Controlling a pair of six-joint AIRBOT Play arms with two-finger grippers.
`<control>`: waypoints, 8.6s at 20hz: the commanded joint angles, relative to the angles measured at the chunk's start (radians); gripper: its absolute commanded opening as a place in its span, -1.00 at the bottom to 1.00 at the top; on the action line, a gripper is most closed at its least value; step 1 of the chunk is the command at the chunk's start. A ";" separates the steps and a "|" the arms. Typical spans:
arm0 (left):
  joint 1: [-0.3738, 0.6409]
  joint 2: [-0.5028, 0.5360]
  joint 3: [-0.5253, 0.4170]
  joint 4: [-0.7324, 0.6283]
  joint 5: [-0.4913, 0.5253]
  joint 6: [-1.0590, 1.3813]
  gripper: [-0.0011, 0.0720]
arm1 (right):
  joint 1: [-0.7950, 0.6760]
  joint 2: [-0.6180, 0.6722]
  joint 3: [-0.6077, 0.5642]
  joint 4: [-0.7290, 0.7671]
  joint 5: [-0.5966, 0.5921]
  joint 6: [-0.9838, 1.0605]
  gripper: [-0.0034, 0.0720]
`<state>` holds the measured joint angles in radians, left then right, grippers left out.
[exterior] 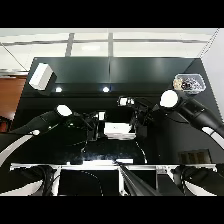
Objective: Fold the box and place the chain.
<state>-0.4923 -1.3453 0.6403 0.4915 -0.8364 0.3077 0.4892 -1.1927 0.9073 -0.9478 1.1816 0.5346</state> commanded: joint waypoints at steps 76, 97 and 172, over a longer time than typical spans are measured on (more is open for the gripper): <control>-0.202 -0.076 0.295 0.207 -0.054 -0.510 0.99 | -0.699 0.311 -0.098 0.127 0.161 0.614 -0.89; -0.301 -0.125 0.295 0.407 0.084 -0.655 -0.16 | -0.699 0.311 -0.098 0.127 0.161 0.614 -0.89; 0.498 1.110 -0.324 0.566 0.081 -1.517 -0.90 | -0.419 0.669 -0.541 -0.098 -0.601 0.639 -0.89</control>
<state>0.0059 -0.2359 0.3168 1.0576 -0.7532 -1.2110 0.0704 -0.5236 0.3676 -1.0458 0.5808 1.1736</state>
